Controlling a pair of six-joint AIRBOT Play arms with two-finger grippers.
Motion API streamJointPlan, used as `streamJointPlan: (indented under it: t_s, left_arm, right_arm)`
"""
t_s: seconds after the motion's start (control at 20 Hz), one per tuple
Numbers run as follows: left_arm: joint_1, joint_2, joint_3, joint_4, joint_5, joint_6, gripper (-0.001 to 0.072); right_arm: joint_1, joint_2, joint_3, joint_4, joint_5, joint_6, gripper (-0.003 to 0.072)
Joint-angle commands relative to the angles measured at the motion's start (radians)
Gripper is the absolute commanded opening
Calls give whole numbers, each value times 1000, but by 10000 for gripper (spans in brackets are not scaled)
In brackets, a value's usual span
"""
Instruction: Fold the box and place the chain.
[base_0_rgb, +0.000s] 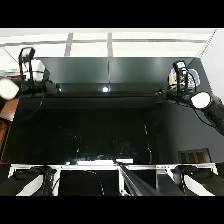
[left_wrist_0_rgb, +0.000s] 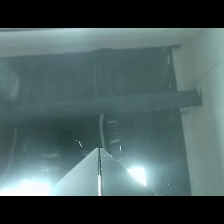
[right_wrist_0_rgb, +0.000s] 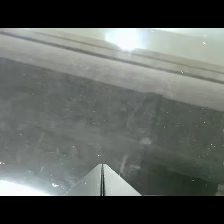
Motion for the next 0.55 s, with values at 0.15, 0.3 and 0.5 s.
streamJointPlan:
  t_s: [0.15,0.3,0.5]
  left_arm:
    - [9,95,-124,16,66,-28,27]
    - [9,94,-124,16,66,-28,26]
    - [9,94,-124,16,66,-28,26]
  right_arm:
    - [0,-5,-2,-14,-9,5,16]
    - [0,-5,-2,-14,-9,5,16]
    - [0,-5,-2,-14,-9,5,16]
